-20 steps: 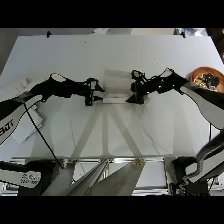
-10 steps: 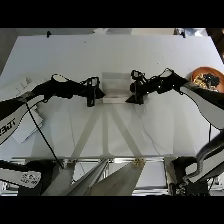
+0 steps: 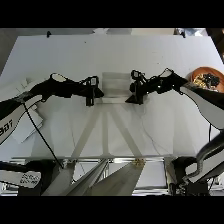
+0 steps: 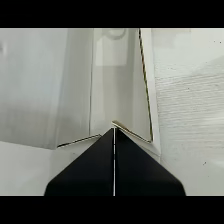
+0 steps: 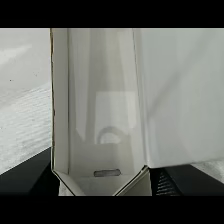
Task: Fold the box and place the chain.
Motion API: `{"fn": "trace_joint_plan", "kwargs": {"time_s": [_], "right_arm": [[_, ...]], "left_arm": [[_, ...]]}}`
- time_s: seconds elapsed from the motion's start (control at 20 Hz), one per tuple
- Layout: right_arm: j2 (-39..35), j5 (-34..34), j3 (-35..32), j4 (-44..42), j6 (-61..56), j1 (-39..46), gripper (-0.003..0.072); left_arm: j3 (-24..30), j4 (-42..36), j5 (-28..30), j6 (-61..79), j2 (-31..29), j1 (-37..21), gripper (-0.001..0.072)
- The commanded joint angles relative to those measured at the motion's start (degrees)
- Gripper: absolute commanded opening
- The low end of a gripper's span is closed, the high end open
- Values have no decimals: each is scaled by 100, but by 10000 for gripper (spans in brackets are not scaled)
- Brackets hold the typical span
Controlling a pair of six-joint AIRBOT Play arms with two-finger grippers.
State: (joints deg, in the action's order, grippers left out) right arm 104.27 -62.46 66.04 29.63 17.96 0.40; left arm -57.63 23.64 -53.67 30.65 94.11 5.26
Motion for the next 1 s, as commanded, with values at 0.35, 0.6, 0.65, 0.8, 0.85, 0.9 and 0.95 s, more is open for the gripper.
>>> {"fn": "trace_joint_plan", "kwargs": {"time_s": [0.35, 0.6, 0.65, 0.8, 0.85, 0.9, 0.95], "right_arm": [[-4, -9, 0, 9, 4, 2, 458], [-4, -7, 0, 9, 4, 2, 458], [-4, -7, 0, 9, 4, 2, 458], [-4, -7, 0, 9, 4, 2, 458], [-4, -7, 0, 9, 4, 2, 458], [-4, -7, 0, 9, 4, 2, 458], [-4, -9, 0, 9, 4, 2, 458]], "left_arm": [[20, 1370, -1353, -1749, -828, -1097, 11], [341, 1808, -1056, -4653, -1215, -1786, 7], [437, 1937, -973, -5023, -1213, -1784, 6], [649, 2809, -850, -6054, -1213, -1615, 5], [682, 3169, -769, -6581, -1213, -1539, 5], [682, 3432, -748, -7020, -1213, -1464, 4], [682, 3512, -754, -7311, -1213, -1399, 4]]}}
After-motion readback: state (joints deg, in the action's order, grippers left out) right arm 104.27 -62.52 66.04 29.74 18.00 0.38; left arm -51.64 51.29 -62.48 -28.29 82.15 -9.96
